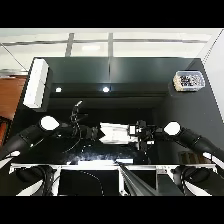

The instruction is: Fold the box and place the chain.

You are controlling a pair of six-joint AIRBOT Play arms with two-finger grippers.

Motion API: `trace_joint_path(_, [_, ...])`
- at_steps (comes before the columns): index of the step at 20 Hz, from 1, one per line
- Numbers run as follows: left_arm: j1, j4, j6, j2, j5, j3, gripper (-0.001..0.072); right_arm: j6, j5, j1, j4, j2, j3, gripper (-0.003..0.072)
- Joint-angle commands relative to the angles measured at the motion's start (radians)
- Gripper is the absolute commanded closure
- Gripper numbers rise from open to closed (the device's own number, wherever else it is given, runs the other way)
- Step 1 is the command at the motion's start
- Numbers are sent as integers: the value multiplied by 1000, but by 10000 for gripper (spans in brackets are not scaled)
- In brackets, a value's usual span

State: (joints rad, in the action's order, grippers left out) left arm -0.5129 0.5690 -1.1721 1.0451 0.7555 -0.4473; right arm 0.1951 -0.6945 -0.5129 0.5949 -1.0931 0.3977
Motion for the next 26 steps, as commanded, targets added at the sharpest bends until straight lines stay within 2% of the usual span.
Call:
trace_joint_path(1, [-93,136,-168,-13,-105,-2,131,0,0,0,0,0,1,263])
trace_joint_path(4, [-199,344,-388,-13,-198,-23,131,0,0,0,0,0,1,263])
trace_joint_path(8, [-272,583,-607,-11,-206,-66,130,0,0,0,0,0,1,263])
trace_joint_path(13, [-283,690,-736,51,-83,-173,130,0,2,0,0,0,1,263])
trace_joint_path(16, [-321,787,-875,127,70,-278,131,0,4,0,0,0,1,263])
trace_joint_path(18, [-359,861,-958,159,129,-335,134,0,4,0,0,0,1,263])
trace_joint_path(19, [-374,881,-991,174,150,-362,164,0,4,0,0,0,1,263])
trace_joint_path(22, [-407,888,-1032,197,182,-416,173,0,6,0,0,0,1,263])
trace_joint_path(24, [-417,892,-1062,197,182,-424,176,0,7,0,0,0,1,263])
trace_joint_path(26, [-418,893,-1088,197,195,-424,212,0,7,0,0,0,1,263])
